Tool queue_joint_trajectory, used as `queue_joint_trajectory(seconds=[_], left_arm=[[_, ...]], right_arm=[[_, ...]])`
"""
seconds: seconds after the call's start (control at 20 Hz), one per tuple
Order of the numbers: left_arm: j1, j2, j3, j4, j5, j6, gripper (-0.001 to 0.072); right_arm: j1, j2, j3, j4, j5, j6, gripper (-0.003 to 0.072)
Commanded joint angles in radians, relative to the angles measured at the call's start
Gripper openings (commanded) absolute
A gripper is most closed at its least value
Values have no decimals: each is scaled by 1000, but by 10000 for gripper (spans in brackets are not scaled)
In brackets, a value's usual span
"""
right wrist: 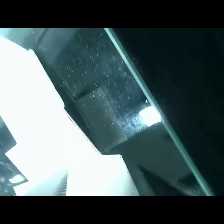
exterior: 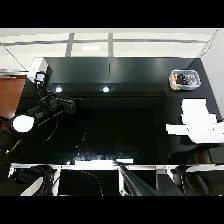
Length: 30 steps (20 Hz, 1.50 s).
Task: Fold the box and place the chain.
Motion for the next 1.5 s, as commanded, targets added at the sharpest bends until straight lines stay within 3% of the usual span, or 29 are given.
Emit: queue_joint_trajectory(seconds=[0.0,0.2,0.35,0.65,0.95,1.05,1.15,1.3,1.45], left_arm=[[0,0,0,0,-1,1,706],[0,0,0,0,3,1,706],[0,0,0,0,4,1,705],[0,0,0,0,8,1,701],[0,-3,0,-42,-35,-1,701],[-3,-3,0,-42,-88,-1,701],[-6,-3,0,-50,-126,-7,701],[-7,-3,0,-104,-137,-7,701],[-8,-23,0,-182,-172,-7,701]], right_arm=[[21,23,-19,-41,11,-14,17],[20,115,-106,11,13,-41,16],[40,230,-241,109,-5,-66,15],[208,495,-525,508,-92,-124,13],[709,760,-756,538,-498,-37,13],[894,819,-787,537,-639,-31,12],[1052,859,-798,531,-705,-113,12],[1179,922,-869,544,-780,-222,12],[1298,1032,-1028,651,-979,-380,12]])
